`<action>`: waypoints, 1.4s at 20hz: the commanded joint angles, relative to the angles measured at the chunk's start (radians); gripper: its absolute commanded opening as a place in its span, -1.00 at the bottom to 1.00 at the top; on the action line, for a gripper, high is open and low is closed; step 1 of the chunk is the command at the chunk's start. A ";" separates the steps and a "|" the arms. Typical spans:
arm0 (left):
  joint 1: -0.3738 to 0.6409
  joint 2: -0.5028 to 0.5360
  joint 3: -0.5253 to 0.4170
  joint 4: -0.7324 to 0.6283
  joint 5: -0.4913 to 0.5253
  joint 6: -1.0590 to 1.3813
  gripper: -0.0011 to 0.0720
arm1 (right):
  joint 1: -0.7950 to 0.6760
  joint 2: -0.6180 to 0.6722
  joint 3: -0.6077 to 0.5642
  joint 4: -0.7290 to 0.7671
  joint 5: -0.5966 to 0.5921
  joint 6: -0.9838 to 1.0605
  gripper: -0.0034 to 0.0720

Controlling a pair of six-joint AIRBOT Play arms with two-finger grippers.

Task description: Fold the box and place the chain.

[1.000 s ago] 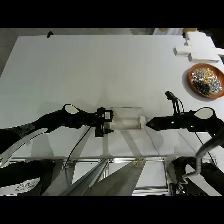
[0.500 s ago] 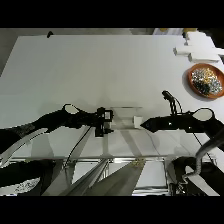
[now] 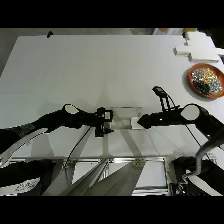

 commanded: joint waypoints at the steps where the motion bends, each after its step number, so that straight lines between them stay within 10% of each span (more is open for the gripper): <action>1: 0.000 0.001 0.001 0.000 0.000 0.000 -0.42 | 0.095 -0.056 0.065 -0.139 -0.022 0.266 0.00; 16: 0.000 0.001 0.001 0.000 0.000 0.000 -0.42 | 0.318 -0.151 0.172 -0.579 0.006 0.835 -0.01; 28: 0.000 0.001 0.001 0.000 0.000 0.000 -0.42 | 0.386 -0.268 0.252 -0.616 0.079 0.964 -0.03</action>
